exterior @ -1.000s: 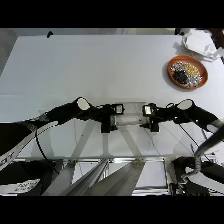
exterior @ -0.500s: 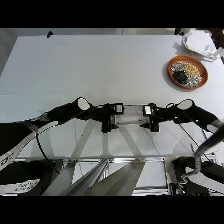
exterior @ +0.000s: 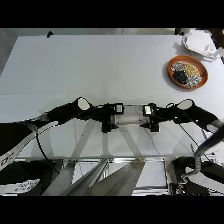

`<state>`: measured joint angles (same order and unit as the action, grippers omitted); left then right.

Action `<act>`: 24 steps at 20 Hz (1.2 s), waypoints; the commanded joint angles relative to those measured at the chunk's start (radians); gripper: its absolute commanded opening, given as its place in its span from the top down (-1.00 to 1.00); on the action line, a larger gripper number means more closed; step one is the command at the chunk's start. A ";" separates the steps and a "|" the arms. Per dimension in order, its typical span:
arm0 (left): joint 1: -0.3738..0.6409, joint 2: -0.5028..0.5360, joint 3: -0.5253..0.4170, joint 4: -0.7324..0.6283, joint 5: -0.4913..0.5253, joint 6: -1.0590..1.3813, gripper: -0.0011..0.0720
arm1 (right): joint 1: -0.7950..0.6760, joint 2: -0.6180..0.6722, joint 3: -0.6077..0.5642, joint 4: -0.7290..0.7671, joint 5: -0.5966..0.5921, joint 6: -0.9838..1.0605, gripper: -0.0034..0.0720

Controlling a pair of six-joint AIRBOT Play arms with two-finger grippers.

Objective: Fold the box and place the chain.

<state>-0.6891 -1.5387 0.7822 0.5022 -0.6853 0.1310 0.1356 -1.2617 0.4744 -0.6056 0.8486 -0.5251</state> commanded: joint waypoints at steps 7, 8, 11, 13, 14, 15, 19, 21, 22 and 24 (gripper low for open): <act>0.000 0.000 0.000 0.000 0.001 0.000 0.21 | 0.000 0.001 0.000 0.000 0.000 0.000 -0.19; 0.000 0.000 0.000 0.000 0.000 0.000 0.21 | 0.000 0.001 0.000 0.000 0.000 0.000 -0.19; 0.000 0.000 0.000 0.000 0.001 0.000 0.21 | 0.000 0.001 0.000 0.001 0.000 0.000 -0.19; 0.000 0.000 0.000 0.000 0.001 0.000 0.21 | 0.000 0.001 0.000 0.000 0.000 0.000 -0.19; 0.000 0.000 0.000 0.000 0.001 0.000 0.21 | 0.000 0.001 0.000 0.000 0.000 0.000 -0.19; 0.000 0.000 0.000 0.000 0.001 0.000 0.21 | 0.000 0.001 0.000 0.001 0.000 0.000 -0.18; 0.000 0.000 0.000 0.000 0.001 0.000 0.21 | 0.000 0.001 0.000 0.000 0.003 0.007 -0.17; 0.000 0.000 0.000 0.000 0.001 0.000 0.21 | 0.000 0.001 0.000 0.006 0.007 0.010 -0.16; 0.000 0.000 0.000 0.000 0.001 0.000 0.21 | 0.000 0.001 0.000 0.005 0.004 0.017 -0.16; 0.000 0.000 0.000 0.000 0.001 0.000 0.21 | 0.000 0.006 0.000 0.005 0.003 0.031 -0.20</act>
<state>-0.6891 -1.5387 0.7822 0.5026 -0.6846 0.1310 0.1356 -1.2598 0.4744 -0.6044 0.8501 -0.5156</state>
